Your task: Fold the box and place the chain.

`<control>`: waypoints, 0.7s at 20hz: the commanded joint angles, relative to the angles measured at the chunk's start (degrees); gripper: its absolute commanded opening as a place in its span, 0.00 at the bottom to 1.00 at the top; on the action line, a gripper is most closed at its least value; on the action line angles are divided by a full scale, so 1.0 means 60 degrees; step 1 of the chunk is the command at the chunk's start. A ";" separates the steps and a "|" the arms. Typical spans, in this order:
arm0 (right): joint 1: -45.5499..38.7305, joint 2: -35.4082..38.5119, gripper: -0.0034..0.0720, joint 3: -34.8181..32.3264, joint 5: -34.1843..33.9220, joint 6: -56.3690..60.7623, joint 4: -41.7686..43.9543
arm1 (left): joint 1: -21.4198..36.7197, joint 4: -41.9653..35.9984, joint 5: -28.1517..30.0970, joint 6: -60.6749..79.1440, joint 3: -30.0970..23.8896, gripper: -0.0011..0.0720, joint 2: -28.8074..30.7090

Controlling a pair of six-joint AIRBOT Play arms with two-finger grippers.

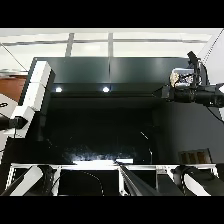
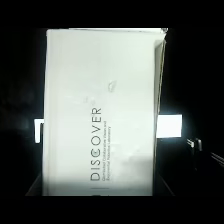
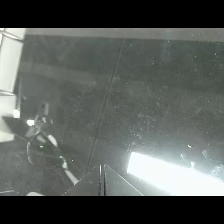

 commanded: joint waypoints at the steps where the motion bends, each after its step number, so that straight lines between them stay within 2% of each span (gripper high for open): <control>1: 0.0000 0.0007 0.10 0.0007 -0.0011 0.0036 0.0011 | -0.0022 -0.0284 0.0124 0.0142 -0.0015 0.51 -0.0277; 3: 0.0000 0.0007 0.10 0.0007 -0.0018 0.0036 0.0011 | -0.0197 -0.0280 0.0135 0.0204 -0.0022 0.59 -0.0401; 4: 0.0000 0.0007 0.10 0.0007 -0.0018 0.0036 0.0011 | -0.0339 -0.0262 0.0149 0.0248 -0.0033 0.59 -0.0459; 5: 0.0000 0.0007 0.10 0.0007 -0.0015 0.0040 0.0015 | -0.0474 -0.0219 0.0342 0.0244 -0.0066 0.65 -0.0499; 6: 0.0000 0.0007 0.10 0.0007 0.0000 0.0058 0.0015 | -0.0583 -0.0066 0.0535 0.0240 -0.0069 0.93 -0.0514; 7: 0.0000 0.0007 0.10 0.0007 0.0029 0.0076 0.0015 | -0.0670 0.0113 0.0743 0.0204 -0.0066 0.99 -0.0506; 10: 0.0000 0.0007 0.10 0.0007 0.0142 0.0076 0.0018 | -0.0721 0.0379 0.0776 -0.0036 0.0073 0.99 -0.0189; 14: 0.0000 0.0007 0.10 0.0007 0.0149 0.0076 0.0018 | -0.0721 0.0219 0.0317 -0.0769 0.0637 0.99 0.0874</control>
